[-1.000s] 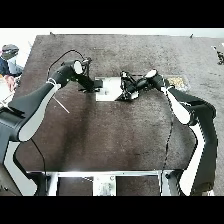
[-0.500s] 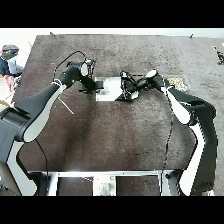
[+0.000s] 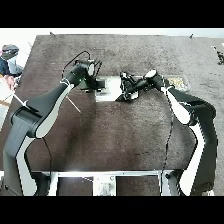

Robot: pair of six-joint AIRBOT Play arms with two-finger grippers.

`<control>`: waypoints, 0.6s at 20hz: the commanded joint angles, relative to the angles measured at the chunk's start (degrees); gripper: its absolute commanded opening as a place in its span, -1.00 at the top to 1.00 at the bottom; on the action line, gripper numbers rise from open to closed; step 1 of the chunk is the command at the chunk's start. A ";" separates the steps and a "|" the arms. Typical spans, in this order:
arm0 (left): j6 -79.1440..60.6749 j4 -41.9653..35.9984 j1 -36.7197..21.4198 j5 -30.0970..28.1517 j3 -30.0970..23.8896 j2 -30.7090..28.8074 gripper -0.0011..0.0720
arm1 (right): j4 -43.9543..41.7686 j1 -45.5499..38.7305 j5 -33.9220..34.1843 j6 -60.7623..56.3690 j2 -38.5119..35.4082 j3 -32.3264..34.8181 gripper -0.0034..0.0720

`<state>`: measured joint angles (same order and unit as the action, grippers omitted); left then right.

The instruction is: Fold the box and place the chain.

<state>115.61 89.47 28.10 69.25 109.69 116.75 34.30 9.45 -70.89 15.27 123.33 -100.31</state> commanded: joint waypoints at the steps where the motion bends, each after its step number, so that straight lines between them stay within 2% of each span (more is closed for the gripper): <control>1: 1.86 0.83 0.09 0.61 0.68 0.39 0.01 | -0.02 -0.02 0.20 -0.04 0.02 0.02 -0.35; 6: 4.02 1.25 0.07 0.79 0.66 0.72 0.03 | -0.02 -0.02 0.20 -0.04 0.02 0.02 -0.35; 7: 4.11 1.25 0.07 0.83 0.66 0.72 0.11 | -0.02 -0.02 0.20 -0.04 0.02 0.02 -0.35; 8: 4.42 2.10 0.09 1.07 0.66 0.72 0.53 | -0.02 -0.02 0.17 -0.04 0.02 0.02 -0.35; 9: 4.44 2.27 0.07 1.27 0.68 0.72 0.56 | 0.00 -0.02 0.20 -0.04 0.02 0.02 -0.35; 10: 4.44 2.27 0.07 1.38 0.68 0.72 0.69 | -0.02 -0.02 0.20 -0.04 0.02 0.02 -0.35; 12: 4.44 2.23 0.07 1.53 0.68 0.72 0.76 | -0.02 -0.02 0.20 -0.07 0.02 0.02 -0.35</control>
<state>119.70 91.05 28.23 70.06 110.32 117.43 34.30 9.47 -70.50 15.25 123.35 -100.31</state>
